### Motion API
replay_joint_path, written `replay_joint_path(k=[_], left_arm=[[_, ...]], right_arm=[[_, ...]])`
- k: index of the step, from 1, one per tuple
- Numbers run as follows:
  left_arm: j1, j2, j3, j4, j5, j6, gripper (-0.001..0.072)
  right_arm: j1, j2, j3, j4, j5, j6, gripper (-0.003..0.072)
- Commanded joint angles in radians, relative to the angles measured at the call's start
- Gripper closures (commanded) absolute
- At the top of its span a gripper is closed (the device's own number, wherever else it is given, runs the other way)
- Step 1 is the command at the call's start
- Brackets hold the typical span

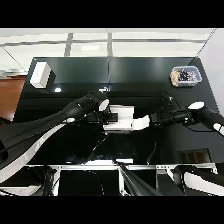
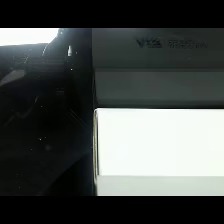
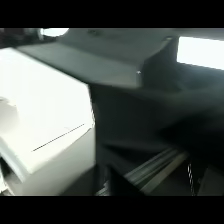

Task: Fold the box and place the chain.

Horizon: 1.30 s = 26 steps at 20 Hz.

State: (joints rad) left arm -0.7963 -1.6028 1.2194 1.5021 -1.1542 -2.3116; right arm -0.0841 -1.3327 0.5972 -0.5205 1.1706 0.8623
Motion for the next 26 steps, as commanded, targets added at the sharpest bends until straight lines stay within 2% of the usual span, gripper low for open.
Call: replay_joint_path(k=[1,2,9,12,13,16,21,24,26], left_arm=[[0.000,0.000,0.001,0.000,0.001,0.000,0.0684],[0.000,0.000,0.001,0.000,0.001,0.000,0.0684],[0.000,0.000,0.001,0.000,0.001,0.000,0.0684],[0.000,0.000,0.001,0.000,0.000,0.000,0.0684],[0.000,0.000,0.001,0.000,0.000,0.000,0.0684],[0.000,0.000,0.001,0.000,0.001,0.000,0.0684],[0.000,0.000,0.001,0.000,0.001,0.000,0.0684],[0.000,0.000,0.001,0.000,0.000,0.000,0.0684],[0.000,0.000,0.001,0.000,0.002,0.000,0.0684]], right_arm=[[0.016,-0.005,0.056,-0.012,0.091,-0.026,0.0154],[0.016,-0.005,0.060,-0.012,0.101,-0.031,0.0077],[0.081,-0.005,0.064,0.067,0.118,-0.032,0.0082],[0.161,-0.005,0.087,0.063,0.086,-0.018,0.0323],[0.183,-0.005,0.100,0.047,0.069,0.010,0.0325],[0.239,-0.005,0.151,-0.066,0.010,0.148,0.0324],[0.325,-0.005,0.202,-0.124,-0.099,0.322,0.0324],[0.431,-0.006,0.249,-0.297,-0.190,0.500,0.0324],[0.511,-0.006,0.286,-0.477,-0.231,0.669,0.0323]])
